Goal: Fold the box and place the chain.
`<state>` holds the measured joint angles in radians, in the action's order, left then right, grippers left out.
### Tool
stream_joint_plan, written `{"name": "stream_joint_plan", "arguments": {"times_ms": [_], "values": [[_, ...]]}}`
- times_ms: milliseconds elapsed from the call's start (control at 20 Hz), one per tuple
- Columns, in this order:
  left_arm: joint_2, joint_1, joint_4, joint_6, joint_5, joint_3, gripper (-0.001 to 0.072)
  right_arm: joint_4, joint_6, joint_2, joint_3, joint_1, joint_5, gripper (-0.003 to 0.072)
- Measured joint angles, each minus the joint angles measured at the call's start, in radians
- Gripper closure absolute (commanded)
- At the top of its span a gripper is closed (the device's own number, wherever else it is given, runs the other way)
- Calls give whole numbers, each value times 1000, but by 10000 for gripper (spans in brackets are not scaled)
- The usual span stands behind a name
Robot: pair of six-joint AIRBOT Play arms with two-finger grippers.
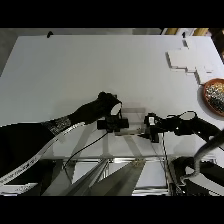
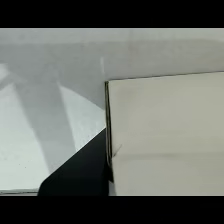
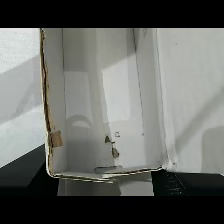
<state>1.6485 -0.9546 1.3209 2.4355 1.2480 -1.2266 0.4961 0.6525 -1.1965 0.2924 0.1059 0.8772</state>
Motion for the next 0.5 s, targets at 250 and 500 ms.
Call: {"name": "stream_joint_plan", "arguments": {"times_ms": [250,500], "values": [[0,0,13,-7,6,1,350,0,0,0,0,0,0,225],[-56,28,6,-177,-5,1,291,0,0,0,0,0,0,225]]}}
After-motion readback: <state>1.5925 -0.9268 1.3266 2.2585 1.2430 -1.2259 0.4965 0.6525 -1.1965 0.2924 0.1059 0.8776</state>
